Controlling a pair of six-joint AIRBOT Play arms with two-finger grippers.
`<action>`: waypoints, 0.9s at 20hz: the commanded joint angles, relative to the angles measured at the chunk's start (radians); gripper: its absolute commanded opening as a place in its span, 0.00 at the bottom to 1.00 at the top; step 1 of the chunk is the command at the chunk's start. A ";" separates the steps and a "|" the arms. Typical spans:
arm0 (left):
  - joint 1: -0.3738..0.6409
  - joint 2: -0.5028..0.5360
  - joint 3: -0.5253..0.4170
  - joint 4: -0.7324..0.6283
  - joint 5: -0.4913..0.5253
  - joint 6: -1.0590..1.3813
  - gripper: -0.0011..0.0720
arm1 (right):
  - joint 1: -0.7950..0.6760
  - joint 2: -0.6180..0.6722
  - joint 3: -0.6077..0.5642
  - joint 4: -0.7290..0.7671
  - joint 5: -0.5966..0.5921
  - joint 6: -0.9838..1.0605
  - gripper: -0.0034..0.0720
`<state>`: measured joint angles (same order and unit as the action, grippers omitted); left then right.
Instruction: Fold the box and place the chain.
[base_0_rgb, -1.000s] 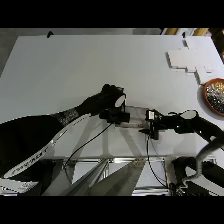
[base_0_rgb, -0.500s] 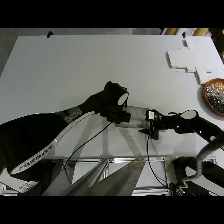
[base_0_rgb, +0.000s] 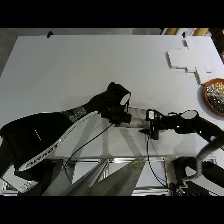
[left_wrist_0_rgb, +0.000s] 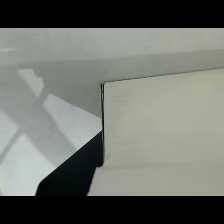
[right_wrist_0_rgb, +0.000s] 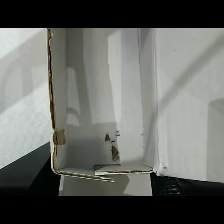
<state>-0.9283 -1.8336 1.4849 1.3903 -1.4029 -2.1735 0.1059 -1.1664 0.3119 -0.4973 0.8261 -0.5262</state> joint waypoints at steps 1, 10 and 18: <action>-0.002 -0.004 0.001 -0.003 0.000 -0.004 0.02 | 0.000 0.000 0.001 -0.003 -0.003 -0.006 0.58; 0.009 0.083 0.001 -0.002 -0.001 0.163 0.43 | 0.000 0.000 0.001 -0.003 -0.003 -0.006 0.58; 0.105 0.378 -0.086 -0.004 -0.093 0.596 0.97 | 0.000 0.000 0.001 -0.003 -0.003 -0.006 0.58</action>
<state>-0.8593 -1.5570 1.4502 1.3876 -1.4662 -1.7493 0.1059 -1.1664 0.3122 -0.5007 0.8230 -0.5320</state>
